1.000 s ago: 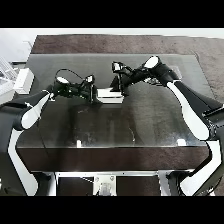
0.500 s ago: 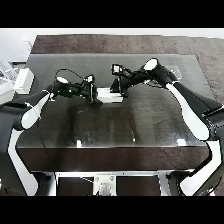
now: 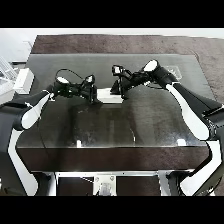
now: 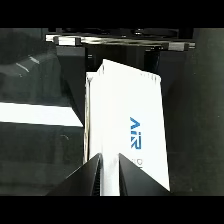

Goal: Fold the box and place the chain.

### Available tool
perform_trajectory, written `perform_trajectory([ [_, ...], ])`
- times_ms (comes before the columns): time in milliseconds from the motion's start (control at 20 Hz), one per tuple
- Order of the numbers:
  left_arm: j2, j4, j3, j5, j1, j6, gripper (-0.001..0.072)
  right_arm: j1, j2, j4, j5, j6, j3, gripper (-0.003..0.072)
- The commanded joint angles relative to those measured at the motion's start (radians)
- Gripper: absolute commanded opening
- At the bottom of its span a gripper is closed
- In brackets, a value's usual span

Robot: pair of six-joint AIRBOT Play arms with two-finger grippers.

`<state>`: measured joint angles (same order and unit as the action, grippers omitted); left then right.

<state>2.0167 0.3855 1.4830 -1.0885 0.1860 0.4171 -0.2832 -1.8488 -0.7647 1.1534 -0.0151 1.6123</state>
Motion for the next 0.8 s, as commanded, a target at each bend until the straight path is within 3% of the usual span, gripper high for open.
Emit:
perform_trajectory([
  [0, 0.000, -0.002, 0.000, 0.006, 0.000, -0.001, 0.0448, 0.000, 0.000, 0.033, 0.017, -0.008, -0.034, 0.0114],
  [500, 0.000, -0.002, 0.000, 0.007, 0.000, 0.000, 0.0448, 0.061, -0.001, 0.175, 0.024, -0.015, -0.107, 0.0115],
  [650, 0.000, -0.002, 0.000, 0.007, 0.000, 0.000, 0.0448, 0.077, 0.000, 0.266, 0.076, -0.040, -0.114, 0.0114],
  [700, 0.000, -0.002, 0.000, 0.007, 0.000, 0.000, 0.0448, 0.086, 0.001, 0.310, 0.098, -0.052, -0.114, 0.0107],
  [750, 0.000, -0.002, 0.000, 0.007, 0.000, 0.000, 0.0448, 0.095, 0.001, 0.351, 0.108, -0.053, -0.114, 0.0050],
])
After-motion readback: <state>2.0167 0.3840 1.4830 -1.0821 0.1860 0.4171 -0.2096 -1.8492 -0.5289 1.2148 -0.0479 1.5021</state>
